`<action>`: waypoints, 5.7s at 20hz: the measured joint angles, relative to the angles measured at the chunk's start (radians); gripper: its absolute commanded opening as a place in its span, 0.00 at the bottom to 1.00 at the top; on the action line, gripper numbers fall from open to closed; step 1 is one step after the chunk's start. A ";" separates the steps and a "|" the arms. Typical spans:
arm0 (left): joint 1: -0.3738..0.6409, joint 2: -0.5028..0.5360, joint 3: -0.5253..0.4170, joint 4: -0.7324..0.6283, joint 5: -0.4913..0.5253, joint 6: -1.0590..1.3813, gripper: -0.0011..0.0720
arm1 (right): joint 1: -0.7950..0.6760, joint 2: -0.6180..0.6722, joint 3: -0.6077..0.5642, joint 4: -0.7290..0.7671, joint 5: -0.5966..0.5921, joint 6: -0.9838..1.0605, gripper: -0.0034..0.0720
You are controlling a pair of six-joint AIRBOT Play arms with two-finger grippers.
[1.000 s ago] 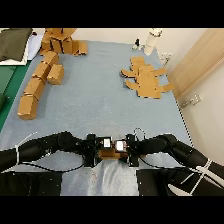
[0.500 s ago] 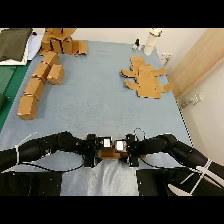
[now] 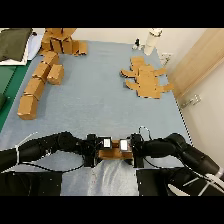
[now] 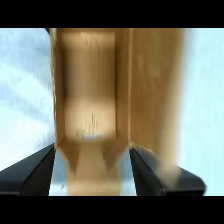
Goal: Fold the box.
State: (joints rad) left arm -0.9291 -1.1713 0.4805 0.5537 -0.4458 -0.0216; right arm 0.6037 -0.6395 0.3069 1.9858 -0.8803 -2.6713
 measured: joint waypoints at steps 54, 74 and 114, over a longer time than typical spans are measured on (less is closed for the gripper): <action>0.000 0.000 0.000 -0.002 0.001 -0.002 0.73 | -0.086 -0.406 0.133 0.232 0.217 1.397 0.05; 0.000 0.000 0.000 0.000 0.000 0.000 0.73 | -0.080 0.093 0.132 -0.171 -0.336 0.705 0.75; 0.000 0.000 0.000 -0.001 0.000 -0.001 0.73 | 0.057 -0.048 0.204 -0.208 -0.342 0.687 0.05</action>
State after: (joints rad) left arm -0.9291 -1.1717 0.4805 0.5529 -0.4458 -0.0223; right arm 0.6609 -0.6876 0.5106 1.7779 -1.2224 -1.9842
